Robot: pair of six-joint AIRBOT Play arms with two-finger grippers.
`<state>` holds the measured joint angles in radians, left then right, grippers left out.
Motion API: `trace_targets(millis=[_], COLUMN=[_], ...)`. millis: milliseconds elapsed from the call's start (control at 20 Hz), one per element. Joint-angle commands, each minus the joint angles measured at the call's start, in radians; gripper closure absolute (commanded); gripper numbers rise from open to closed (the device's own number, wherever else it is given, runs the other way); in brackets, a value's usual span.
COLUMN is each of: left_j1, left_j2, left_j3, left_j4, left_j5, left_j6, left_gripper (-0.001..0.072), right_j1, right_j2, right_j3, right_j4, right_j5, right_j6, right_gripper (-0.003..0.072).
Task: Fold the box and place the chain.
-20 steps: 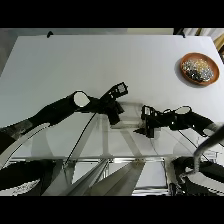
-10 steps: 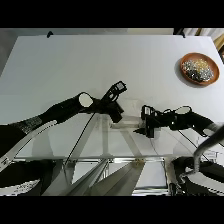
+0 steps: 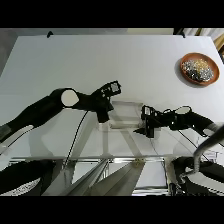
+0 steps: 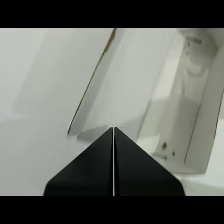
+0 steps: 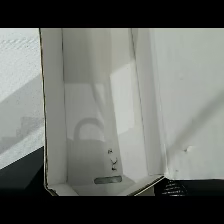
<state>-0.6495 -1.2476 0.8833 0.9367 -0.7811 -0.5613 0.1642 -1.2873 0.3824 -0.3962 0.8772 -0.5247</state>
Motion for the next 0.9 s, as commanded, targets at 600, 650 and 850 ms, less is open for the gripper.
trace_targets(millis=[600, 650, 850], left_j1=[0.071, 0.080, 0.085], left_j2=[-0.092, -0.092, -0.110], left_j3=[-0.121, -0.121, -0.121], left_j4=[-0.079, -0.063, 0.015], left_j5=[-0.157, -0.154, -0.131], left_j6=[0.278, 0.277, 0.277], left_gripper=[0.0701, 0.0700, 0.0604], right_j1=[0.000, 0.000, 0.000], right_j2=[0.000, 0.000, 0.000], right_j3=[0.001, 0.001, 0.001], right_j4=[0.000, 0.000, 0.000], right_j5=[0.001, 0.001, 0.001], right_j6=[0.001, 0.001, 0.001], right_gripper=[0.0364, 0.0364, 0.0364])
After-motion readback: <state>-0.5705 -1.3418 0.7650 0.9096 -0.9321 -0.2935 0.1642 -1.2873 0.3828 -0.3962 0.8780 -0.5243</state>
